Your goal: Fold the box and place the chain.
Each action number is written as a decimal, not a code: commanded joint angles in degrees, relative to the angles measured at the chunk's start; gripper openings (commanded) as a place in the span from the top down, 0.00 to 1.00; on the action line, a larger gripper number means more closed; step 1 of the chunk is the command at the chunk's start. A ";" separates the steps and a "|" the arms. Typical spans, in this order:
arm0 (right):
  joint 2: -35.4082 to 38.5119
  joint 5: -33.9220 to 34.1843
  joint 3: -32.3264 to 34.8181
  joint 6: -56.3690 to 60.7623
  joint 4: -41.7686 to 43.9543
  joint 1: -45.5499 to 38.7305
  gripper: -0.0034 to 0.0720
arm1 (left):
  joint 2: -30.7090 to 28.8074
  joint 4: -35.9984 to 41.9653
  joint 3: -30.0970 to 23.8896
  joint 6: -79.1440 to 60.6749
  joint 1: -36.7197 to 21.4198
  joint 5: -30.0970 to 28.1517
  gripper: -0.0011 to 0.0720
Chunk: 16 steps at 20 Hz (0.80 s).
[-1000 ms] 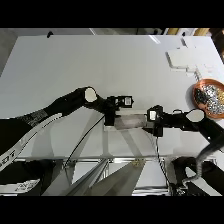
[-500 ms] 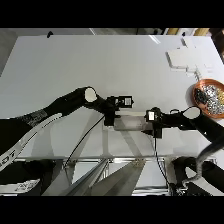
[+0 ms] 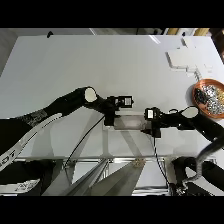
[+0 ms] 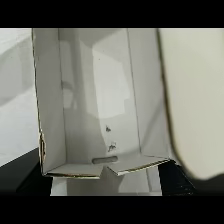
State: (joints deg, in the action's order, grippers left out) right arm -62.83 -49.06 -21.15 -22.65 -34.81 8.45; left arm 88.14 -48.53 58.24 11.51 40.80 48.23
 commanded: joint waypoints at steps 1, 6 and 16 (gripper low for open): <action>-0.15 1.29 -0.04 0.07 0.13 0.00 0.09 | 0.00 0.04 -0.02 -0.11 0.02 0.02 0.97; -0.15 1.29 0.04 0.07 0.09 0.00 0.10 | 0.00 0.04 0.00 -0.11 0.02 0.00 0.97; -0.17 1.25 0.11 0.09 -0.98 0.24 0.15 | -0.02 0.07 0.00 -0.11 0.02 0.02 0.97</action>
